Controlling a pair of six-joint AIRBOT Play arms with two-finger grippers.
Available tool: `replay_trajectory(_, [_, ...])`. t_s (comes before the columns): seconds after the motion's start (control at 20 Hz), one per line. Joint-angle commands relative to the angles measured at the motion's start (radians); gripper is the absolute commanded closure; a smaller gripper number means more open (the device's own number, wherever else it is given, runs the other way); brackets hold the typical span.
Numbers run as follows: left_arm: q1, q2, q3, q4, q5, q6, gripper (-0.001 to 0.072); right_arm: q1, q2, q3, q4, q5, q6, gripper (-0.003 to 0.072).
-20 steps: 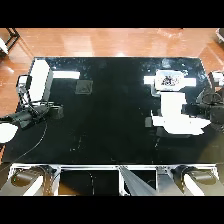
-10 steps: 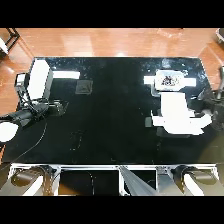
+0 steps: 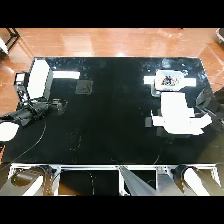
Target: Fold the box and place the chain.
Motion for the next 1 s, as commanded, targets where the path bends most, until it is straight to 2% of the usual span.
replay_trajectory(0.0, [0.001, -0.001, 0.000, 0.018, 0.022, 0.001, 0.0073, -0.169, -0.062, 0.053, -0.028, 0.035, 0.016, -0.0015])
replay_trajectory(0.1, [0.001, -0.001, -0.001, 0.020, 0.028, 0.001, 0.0073, -0.291, -0.068, 0.074, -0.063, 0.035, 0.016, -0.0015])
replay_trajectory(0.25, [0.001, -0.006, -0.001, 0.032, 0.036, 0.001, 0.0073, -0.425, -0.137, 0.094, -0.062, -0.062, -0.084, -0.0014])
replay_trajectory(0.4, [0.001, -0.035, -0.002, 0.054, 0.034, 0.001, 0.0074, -0.472, -0.277, 0.112, 0.104, -0.195, -0.338, -0.0014])
replay_trajectory(0.5, [0.001, -0.057, -0.002, 0.053, 0.038, 0.001, 0.0074, -0.452, -0.361, 0.145, 0.198, -0.244, -0.442, -0.0014])
replay_trajectory(0.7, [0.001, -0.076, -0.002, 0.050, 0.039, 0.000, 0.0073, -0.364, -0.520, 0.287, 0.184, -0.354, -0.441, -0.0014])
replay_trajectory(0.95, [0.001, -0.076, -0.002, 0.049, 0.037, 0.000, 0.0074, -0.275, -0.645, 0.417, 0.089, -0.465, -0.422, -0.0006])
